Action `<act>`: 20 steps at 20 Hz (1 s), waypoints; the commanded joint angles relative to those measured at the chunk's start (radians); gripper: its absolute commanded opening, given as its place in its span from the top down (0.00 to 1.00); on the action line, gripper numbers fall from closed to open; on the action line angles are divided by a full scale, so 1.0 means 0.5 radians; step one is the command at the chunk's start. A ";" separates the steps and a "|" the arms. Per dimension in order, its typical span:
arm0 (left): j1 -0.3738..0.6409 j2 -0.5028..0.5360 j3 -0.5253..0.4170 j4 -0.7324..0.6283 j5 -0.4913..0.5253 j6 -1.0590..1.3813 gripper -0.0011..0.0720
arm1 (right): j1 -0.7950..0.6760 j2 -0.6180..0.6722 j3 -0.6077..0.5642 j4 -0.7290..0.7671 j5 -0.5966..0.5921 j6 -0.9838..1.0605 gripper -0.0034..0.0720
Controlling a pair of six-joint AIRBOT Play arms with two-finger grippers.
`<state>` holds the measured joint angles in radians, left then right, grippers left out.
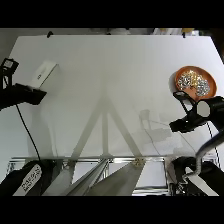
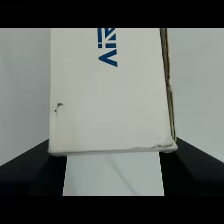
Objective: Fold the box and place the chain.
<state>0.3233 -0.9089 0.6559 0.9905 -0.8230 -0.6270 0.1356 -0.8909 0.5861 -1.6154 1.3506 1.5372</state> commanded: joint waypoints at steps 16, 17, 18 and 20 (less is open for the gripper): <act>0.098 -0.419 0.001 0.573 -0.353 -0.566 0.02 | -0.002 0.002 -0.001 0.001 0.000 0.001 0.93; 0.098 -0.412 0.001 0.587 -0.358 -0.567 0.03 | -0.002 0.002 -0.001 0.000 0.000 0.001 0.93; 0.097 -0.385 0.001 0.616 -0.362 -0.566 0.03 | -0.002 0.002 -0.001 0.000 0.000 0.001 0.93; 0.097 -0.285 0.001 0.655 -0.359 -0.565 0.03 | -0.002 0.002 -0.001 0.001 0.000 0.001 0.93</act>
<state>0.3721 -1.0897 0.6567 1.2869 -0.9970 -0.9035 0.1356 -0.8909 0.5865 -1.6154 1.3506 1.5372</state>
